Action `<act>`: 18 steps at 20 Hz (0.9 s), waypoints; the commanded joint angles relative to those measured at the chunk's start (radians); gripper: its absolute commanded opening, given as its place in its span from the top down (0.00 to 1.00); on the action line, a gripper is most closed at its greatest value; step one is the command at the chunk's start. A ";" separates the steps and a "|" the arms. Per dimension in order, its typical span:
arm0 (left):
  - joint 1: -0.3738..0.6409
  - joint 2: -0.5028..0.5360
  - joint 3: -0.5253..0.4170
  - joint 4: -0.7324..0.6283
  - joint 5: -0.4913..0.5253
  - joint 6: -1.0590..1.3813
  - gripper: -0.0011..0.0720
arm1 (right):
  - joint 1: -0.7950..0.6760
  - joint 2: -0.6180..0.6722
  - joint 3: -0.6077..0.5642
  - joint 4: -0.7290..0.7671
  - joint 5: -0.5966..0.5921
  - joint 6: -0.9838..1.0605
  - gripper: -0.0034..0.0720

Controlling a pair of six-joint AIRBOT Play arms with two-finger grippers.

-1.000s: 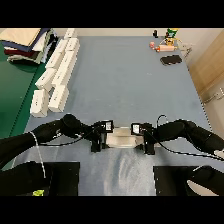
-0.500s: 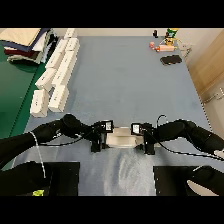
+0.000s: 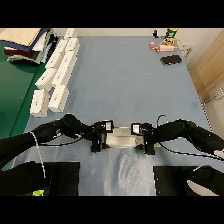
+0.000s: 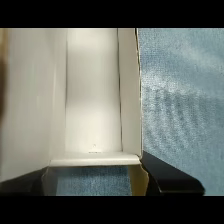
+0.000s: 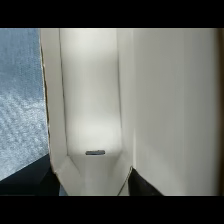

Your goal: Fold the box.

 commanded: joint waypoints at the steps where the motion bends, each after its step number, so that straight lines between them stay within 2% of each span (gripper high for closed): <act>1: 0.000 -0.001 -0.001 0.000 0.000 0.000 0.42 | 0.000 0.000 -0.001 0.000 -0.001 0.001 0.35; 3: 0.000 -0.001 -0.001 0.000 0.000 0.001 0.42 | 0.000 0.000 0.000 -0.003 0.000 0.001 0.34; 4: 0.000 -0.001 -0.001 0.000 0.000 0.000 0.42 | 0.000 0.001 0.000 -0.003 0.000 0.001 0.22; 5: 0.000 -0.001 -0.001 0.000 0.000 0.000 0.42 | 0.000 0.003 0.000 -0.004 0.000 0.020 0.01; 11: 0.000 -0.001 -0.001 0.000 0.000 0.000 0.42 | 0.000 0.110 0.034 -0.229 -0.049 0.325 0.00; 15: 0.000 -0.001 -0.001 0.000 0.000 0.000 0.42 | 0.000 0.235 0.071 -0.392 -0.219 0.529 0.01; 18: 0.000 -0.001 -0.001 0.001 0.000 0.000 0.42 | 0.000 0.327 0.082 -0.418 -0.369 0.666 0.01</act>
